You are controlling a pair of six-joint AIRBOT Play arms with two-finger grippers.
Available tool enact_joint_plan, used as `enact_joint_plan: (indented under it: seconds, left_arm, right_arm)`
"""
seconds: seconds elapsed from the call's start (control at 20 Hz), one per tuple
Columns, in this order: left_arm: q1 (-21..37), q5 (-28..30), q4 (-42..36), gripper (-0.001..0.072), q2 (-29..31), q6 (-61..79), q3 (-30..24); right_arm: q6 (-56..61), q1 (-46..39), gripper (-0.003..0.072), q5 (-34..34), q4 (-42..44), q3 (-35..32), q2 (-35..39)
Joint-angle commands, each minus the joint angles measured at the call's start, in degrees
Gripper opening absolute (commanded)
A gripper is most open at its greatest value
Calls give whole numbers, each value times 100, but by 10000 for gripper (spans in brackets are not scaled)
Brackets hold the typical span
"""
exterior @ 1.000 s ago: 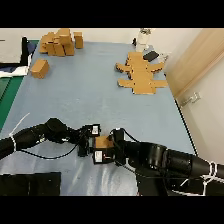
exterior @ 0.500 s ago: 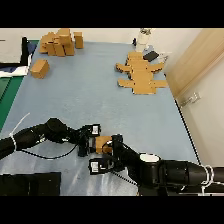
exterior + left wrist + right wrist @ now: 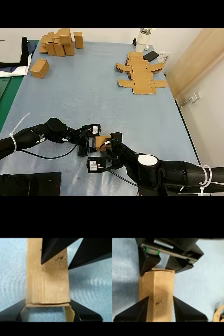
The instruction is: Fold the box.
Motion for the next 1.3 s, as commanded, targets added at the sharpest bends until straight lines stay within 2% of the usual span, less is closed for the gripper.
enact_joint_plan:
  seconds: [0.0, 0.5, 0.55, 0.7, 0.9, 1.25]
  left_arm:
    - [2, -4, 4, 517, -2, 7, 2]
    - [2, -7, 4, 517, -2, 9, 2]
    - [2, -4, 4, 517, -2, 7, 2]
    - [2, -9, 4, 517, -2, 9, 2]
    - [2, -7, 4, 517, -2, 9, 2]
    - [2, -7, 4, 517, -2, 9, 2]
  right_arm:
    - [28, 20, 387, -94, -52, 79, 33]
    - [17, 17, 382, -232, -111, 339, 42]
    - [17, 17, 377, -234, -111, 339, 42]
    - [15, 17, 295, -286, -109, 339, 42]
    - [15, 17, 289, -382, -70, 339, 35]
    - [13, 17, 288, -345, 745, 247, 31]
